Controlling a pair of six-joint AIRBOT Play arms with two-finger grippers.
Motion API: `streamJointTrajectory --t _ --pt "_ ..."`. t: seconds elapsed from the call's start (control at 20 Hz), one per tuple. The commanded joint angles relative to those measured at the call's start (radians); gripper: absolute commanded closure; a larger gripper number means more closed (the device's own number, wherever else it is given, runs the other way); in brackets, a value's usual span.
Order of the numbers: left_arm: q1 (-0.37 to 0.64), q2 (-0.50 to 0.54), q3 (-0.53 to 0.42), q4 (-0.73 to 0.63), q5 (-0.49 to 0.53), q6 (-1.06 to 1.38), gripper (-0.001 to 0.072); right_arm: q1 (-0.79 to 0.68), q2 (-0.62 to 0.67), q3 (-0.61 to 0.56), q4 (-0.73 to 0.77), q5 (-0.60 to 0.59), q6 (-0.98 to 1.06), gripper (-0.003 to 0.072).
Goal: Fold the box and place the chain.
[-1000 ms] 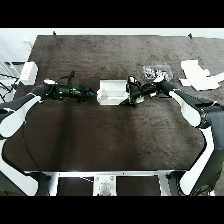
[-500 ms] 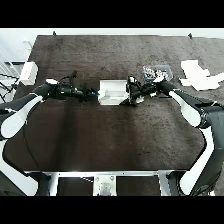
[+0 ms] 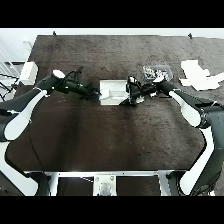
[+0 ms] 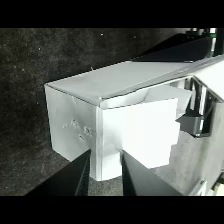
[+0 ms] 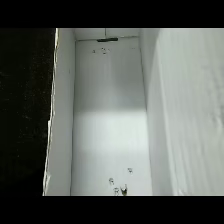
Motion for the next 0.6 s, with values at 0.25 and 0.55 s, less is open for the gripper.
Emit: streamJointTrajectory --t 0.25,0.55 --pt "-0.072 0.000 0.107 0.253 -0.010 -0.221 0.0463 0.000 0.000 0.000 0.000 0.000 0.000 0.0098" --pt "-0.100 -0.001 0.121 0.296 -0.002 -0.274 0.0449 0.000 0.000 0.000 0.000 0.000 0.000 0.0097"
